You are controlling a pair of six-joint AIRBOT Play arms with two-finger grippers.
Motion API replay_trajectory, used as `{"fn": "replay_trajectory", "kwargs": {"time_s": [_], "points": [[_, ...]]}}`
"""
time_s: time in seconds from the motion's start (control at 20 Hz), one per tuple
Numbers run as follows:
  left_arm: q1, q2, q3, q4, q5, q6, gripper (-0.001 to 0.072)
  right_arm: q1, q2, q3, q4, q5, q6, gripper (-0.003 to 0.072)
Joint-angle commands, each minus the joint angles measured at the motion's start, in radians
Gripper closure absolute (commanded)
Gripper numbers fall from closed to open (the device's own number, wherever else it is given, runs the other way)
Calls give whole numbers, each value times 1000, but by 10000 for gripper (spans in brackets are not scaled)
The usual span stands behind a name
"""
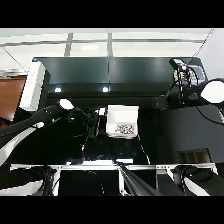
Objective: Fold the box and place the chain.
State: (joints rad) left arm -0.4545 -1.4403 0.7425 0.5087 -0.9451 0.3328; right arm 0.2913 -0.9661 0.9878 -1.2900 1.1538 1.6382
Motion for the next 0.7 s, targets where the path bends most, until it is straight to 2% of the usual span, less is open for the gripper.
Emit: {"fn": "replay_trajectory", "kwargs": {"time_s": [0.0,0.05,0.25,0.4,0.45,0.55,0.6,0.65], "points": [[-3,2,1,8,34,-48,267,0,-25,-1,7,-92,0,86],[-3,4,1,8,52,-69,267,0,-40,-1,8,-137,0,30],[-3,11,3,10,58,-77,267,-10,-163,-1,124,-274,-37,31],[-3,11,2,11,59,-76,267,8,-272,-1,289,-313,-237,34],[-3,11,2,11,59,-76,267,16,-295,-1,322,-296,-323,50],[-3,11,2,11,59,-76,267,31,-303,0,336,-212,-555,211],[-3,11,2,11,58,-76,267,31,-294,7,336,-137,-686,211],[-3,11,2,11,58,-76,266,27,-284,21,326,-52,-780,168]]}}
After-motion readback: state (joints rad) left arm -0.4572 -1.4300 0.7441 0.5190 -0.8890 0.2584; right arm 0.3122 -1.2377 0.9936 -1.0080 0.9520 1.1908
